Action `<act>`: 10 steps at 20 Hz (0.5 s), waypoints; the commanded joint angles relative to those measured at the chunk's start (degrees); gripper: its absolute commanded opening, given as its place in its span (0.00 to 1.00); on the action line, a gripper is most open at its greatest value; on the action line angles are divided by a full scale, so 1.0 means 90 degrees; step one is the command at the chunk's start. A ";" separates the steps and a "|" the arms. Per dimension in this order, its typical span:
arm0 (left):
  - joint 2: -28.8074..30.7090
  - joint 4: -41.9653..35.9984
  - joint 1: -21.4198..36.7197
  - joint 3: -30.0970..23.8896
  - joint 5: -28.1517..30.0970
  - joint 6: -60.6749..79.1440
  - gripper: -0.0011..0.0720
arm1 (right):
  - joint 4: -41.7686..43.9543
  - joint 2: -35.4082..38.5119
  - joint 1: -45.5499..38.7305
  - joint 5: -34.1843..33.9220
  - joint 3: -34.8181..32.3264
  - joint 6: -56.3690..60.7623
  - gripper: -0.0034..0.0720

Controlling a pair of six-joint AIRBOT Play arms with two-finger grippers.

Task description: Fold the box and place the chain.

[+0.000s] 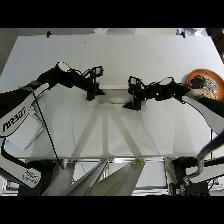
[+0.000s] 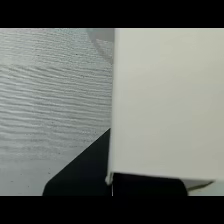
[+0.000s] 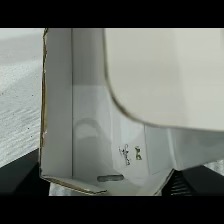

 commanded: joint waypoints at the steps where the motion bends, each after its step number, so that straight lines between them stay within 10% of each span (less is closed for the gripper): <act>1: 0.0000 0.0005 0.0000 0.0002 0.0002 -0.0002 0.03 | -0.0002 -0.0002 0.0010 0.0010 0.0007 -0.0005 0.69; 10: 0.0000 0.0005 0.0000 0.0002 0.0002 -0.0002 0.03 | -0.0012 -0.0002 0.0007 0.0017 0.0007 -0.0002 0.65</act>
